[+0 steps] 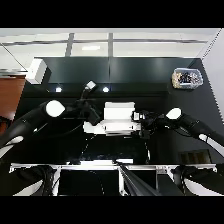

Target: Fold the box and place the chain.

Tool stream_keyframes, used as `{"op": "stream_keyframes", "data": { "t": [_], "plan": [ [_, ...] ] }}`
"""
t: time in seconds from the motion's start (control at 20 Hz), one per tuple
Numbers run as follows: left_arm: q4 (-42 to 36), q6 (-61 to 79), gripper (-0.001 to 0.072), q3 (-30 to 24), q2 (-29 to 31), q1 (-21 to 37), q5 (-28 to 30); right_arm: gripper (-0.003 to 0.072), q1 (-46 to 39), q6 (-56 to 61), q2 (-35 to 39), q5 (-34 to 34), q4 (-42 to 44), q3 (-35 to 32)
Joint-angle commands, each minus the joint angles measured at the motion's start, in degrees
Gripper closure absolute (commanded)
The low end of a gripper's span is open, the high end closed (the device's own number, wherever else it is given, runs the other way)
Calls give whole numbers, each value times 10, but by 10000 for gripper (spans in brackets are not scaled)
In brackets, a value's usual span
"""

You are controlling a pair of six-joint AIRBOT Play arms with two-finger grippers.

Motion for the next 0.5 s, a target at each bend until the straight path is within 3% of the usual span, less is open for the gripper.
{"op": "stream_keyframes", "data": {
  "t": [0.0,0.15,0.2,0.3,0.45],
  "plan": [
    [43,7,684,-64,46,36,-52,228,0,0,0,0,0,0],
    [48,213,681,-64,44,25,-86,227,0,0,0,0,0,0],
    [61,315,597,-64,44,15,-88,227,0,0,0,0,0,0],
    [53,404,20,-50,26,16,-102,227,0,0,0,0,0,0],
    [28,426,-8,-36,-24,17,-84,227,0,0,0,0,0,0]
  ]
}}
